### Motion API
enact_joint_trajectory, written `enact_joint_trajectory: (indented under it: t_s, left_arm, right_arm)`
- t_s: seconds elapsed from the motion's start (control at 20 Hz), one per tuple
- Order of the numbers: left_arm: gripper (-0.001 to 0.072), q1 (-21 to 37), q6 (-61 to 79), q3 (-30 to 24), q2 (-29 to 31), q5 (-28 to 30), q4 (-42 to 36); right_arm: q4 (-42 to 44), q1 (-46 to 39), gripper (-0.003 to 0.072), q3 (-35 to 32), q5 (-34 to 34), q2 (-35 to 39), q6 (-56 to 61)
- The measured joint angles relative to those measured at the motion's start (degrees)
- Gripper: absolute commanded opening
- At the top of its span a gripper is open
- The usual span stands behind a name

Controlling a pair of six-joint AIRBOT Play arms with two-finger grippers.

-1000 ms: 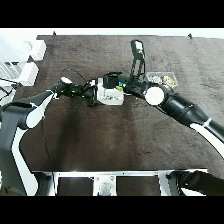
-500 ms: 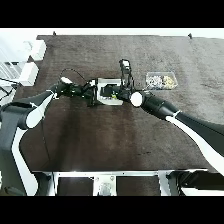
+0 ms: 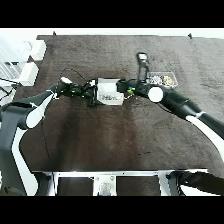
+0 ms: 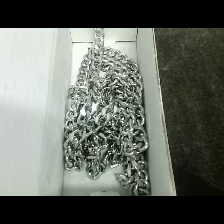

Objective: Fold the box and place the chain.

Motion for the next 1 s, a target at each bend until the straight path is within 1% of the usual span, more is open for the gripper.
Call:
enact_joint_trajectory:
  t_s: [0.15, 0.3, 0.45, 0.7, 0.75, 0.8, 0.85, 0.9, 1.0]
  left_arm:
    - [0.0309, 0.0, 0.0, 0.0, 0.0, 0.0, 0.0]
    - [0.0310, 0.0, 0.0, 0.0, 0.0, 0.0, 0.0]
    - [0.0309, 0.0, 0.0, 0.0, 0.0, 0.0, 0.0]
    - [0.0309, 0.0, 0.0, 0.0, 0.0, 0.0, 0.0]
    - [0.0309, 0.0, 0.0, 0.0, 0.0, 0.0, 0.0]
    - [0.0309, 0.0, 0.0, 0.0, 0.0, 0.0, 0.0]
    - [0.0309, 0.0, 0.0, 0.0, 0.0, 0.0, 0.0]
    - [0.0310, 0.0, 0.0, 0.0, 0.0, 0.0, 0.0]
    - [0.0310, 0.0, 0.0, 0.0, 0.0, 0.0, 0.0]
  right_arm:
    - [-1.5, -8.1, 0.0520, -4.9, -0.1, 1.5, 0.9]
    - [1.1, -15.1, 0.0520, -7.0, -2.7, -1.9, 1.4]
    - [3.7, -17.9, 0.0521, -5.2, -4.5, -8.0, 0.6]
    - [5.6, -19.4, 0.0507, 2.0, -5.6, -17.8, 0.0]
    - [5.8, -19.5, 0.0478, 3.4, -5.6, -19.2, 0.0]
    - [6.0, -19.5, 0.0351, 4.6, -5.8, -20.5, 0.0]
    - [6.3, -19.5, 0.0146, 5.7, -5.8, -21.5, 0.0]
    - [6.5, -19.4, 0.0016, 6.6, -5.3, -22.2, 0.0]
    - [6.6, -18.8, 0.0014, 7.7, -3.6, -21.9, -0.1]
